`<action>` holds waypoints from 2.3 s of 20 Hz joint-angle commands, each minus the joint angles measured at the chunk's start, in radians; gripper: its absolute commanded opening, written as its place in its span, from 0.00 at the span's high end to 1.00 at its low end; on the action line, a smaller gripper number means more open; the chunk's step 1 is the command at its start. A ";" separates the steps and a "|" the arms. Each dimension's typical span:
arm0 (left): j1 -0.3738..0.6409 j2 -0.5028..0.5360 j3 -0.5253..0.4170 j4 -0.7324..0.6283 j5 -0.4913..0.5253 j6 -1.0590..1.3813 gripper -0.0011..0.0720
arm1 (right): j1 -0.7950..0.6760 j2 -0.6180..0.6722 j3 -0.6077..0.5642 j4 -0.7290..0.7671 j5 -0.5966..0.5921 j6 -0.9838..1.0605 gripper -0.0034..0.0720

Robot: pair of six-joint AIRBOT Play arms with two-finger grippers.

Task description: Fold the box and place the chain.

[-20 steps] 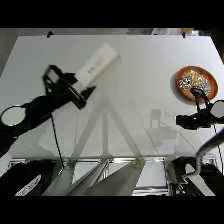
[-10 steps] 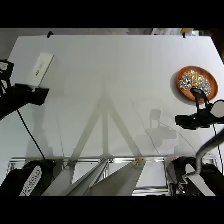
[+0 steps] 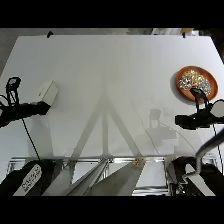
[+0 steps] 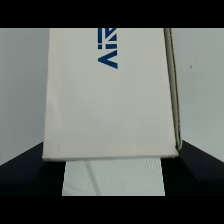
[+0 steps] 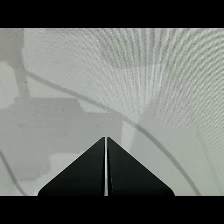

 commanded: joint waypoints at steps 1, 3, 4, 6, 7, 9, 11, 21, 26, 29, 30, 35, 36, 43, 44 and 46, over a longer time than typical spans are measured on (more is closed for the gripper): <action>0.004 -0.071 -0.005 0.012 -0.046 -0.069 0.59 | 0.000 0.001 0.000 0.002 0.006 0.000 0.92; 0.004 -0.090 -0.006 0.027 -0.060 -0.071 0.59 | 0.000 0.001 0.000 0.014 0.009 0.000 0.92; 0.004 -0.094 -0.006 0.038 -0.062 -0.072 0.59 | 0.000 0.001 0.000 0.020 0.009 0.000 0.92; 0.004 -0.094 -0.007 0.052 -0.063 -0.072 0.59 | 0.000 0.001 0.000 0.027 0.009 0.000 0.92; 0.004 -0.094 -0.007 0.053 -0.066 -0.072 0.58 | 0.000 0.001 0.000 0.027 0.009 0.000 0.92; 0.004 -0.093 -0.007 0.052 -0.073 -0.072 0.40 | 0.000 0.001 0.000 0.027 0.009 0.000 0.92; 0.004 -0.092 -0.007 0.053 -0.079 -0.072 0.25 | 0.000 0.001 0.000 0.027 0.009 0.000 0.92; -0.161 0.084 -0.007 0.248 -0.123 -0.170 0.03 | 0.000 0.001 0.000 0.023 0.009 0.001 0.92; -0.164 0.322 -0.007 0.287 -0.214 -0.253 0.13 | 0.000 0.001 0.000 0.023 0.009 0.001 0.92; -0.164 0.412 -0.007 0.284 -0.359 -0.253 0.58 | 0.000 0.001 0.000 0.023 0.009 0.001 0.92; -0.164 0.430 -0.007 0.283 -0.398 -0.253 0.68 | 0.000 0.001 0.000 0.023 0.009 0.001 0.92; -0.164 0.452 -0.007 0.278 -0.517 -0.253 0.87 | 0.000 0.001 0.000 0.023 0.009 0.001 0.92; -0.164 0.452 -0.007 0.278 -0.525 -0.252 0.99 | 0.000 0.001 0.000 0.023 0.009 0.001 0.92; -0.164 0.451 -0.007 0.272 -0.517 -0.252 0.97 | 0.000 0.001 0.000 0.023 0.009 0.001 0.92; -0.164 0.451 -0.007 0.272 -0.513 -0.252 0.97 | 0.000 0.001 0.000 0.023 0.009 0.001 0.92; -0.164 0.451 -0.007 0.272 -0.504 -0.252 0.96 | 0.000 0.001 0.000 0.023 0.009 0.001 0.92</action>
